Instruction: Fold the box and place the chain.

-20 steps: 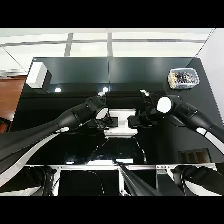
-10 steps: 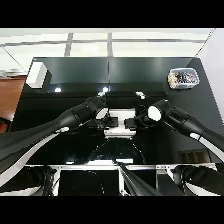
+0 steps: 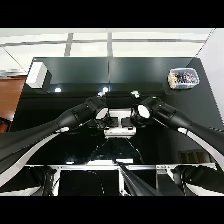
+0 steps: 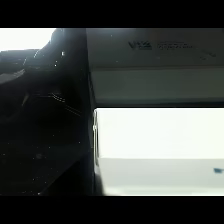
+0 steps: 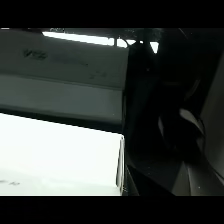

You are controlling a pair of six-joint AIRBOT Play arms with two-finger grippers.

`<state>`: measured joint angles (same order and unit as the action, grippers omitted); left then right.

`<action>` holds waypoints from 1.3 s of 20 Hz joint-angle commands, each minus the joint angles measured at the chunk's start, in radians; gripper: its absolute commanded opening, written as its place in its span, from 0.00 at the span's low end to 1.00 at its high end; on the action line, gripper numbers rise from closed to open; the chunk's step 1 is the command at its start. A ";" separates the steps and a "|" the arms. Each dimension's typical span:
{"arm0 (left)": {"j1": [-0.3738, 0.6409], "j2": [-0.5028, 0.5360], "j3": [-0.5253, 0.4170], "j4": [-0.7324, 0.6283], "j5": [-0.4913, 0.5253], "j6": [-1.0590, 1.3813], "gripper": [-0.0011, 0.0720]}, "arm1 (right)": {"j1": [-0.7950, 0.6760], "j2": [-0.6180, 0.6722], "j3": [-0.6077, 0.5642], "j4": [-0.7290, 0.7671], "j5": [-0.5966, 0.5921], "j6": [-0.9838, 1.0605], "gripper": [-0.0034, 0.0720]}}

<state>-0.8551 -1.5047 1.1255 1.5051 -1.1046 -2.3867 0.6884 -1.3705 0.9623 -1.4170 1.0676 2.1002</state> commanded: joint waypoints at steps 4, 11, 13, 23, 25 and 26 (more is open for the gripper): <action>0.000 0.001 0.001 0.000 0.000 0.000 0.05 | 0.012 -0.018 0.020 -0.024 0.029 0.050 0.44; 0.000 0.001 0.001 0.000 0.000 0.000 0.05 | 0.012 -0.018 0.020 -0.016 0.029 0.061 0.06; 0.000 0.001 0.001 0.000 0.000 0.000 0.05 | 0.012 -0.018 0.020 -0.015 0.030 0.062 0.07; 0.000 0.001 0.001 0.000 0.001 0.000 0.05 | 0.011 -0.036 0.019 -0.016 0.074 0.074 0.32; 0.000 0.001 0.001 0.000 0.000 0.000 0.05 | 0.012 -0.051 0.019 -0.013 0.072 0.074 0.31; 0.000 0.001 0.001 0.000 0.000 0.000 0.05 | 0.011 -0.051 0.019 -0.013 0.059 0.073 0.17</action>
